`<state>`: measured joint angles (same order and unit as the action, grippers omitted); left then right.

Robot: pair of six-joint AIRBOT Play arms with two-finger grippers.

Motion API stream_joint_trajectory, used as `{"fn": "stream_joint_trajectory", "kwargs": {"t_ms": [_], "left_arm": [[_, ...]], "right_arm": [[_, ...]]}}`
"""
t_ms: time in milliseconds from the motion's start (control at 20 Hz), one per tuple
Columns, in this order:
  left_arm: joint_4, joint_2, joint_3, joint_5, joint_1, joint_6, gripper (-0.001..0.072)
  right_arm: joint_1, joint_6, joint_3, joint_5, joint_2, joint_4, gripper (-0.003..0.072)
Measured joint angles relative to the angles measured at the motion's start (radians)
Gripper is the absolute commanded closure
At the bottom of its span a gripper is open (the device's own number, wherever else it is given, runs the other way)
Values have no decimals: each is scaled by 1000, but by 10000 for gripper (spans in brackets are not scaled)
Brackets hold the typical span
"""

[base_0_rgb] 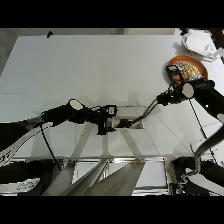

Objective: Fold the box and place the chain.

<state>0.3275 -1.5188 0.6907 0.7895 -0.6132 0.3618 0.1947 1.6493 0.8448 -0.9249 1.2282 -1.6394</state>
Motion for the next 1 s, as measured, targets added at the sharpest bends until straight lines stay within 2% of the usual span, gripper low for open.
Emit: {"fn": "stream_joint_trajectory", "kwargs": {"t_ms": [250, 800, 850, 950, 1000], "left_arm": [[0, 0, 0, 0, 0, 0, 339], [0, 0, 0, 0, 0, 0, 339], [0, 0, 0, 0, 0, 0, 339], [0, 0, 0, 0, 0, 0, 339], [0, 0, 0, 0, 0, 0, 339]], "right_arm": [[-1, 0, 81, 25, 138, -4, 351], [-1, 0, 105, 77, 252, -3, 353], [-1, 0, 106, 77, 258, -3, 389], [-1, 0, 106, 77, 267, 6, 518], [0, 0, 106, 80, 270, 10, 546]]}}
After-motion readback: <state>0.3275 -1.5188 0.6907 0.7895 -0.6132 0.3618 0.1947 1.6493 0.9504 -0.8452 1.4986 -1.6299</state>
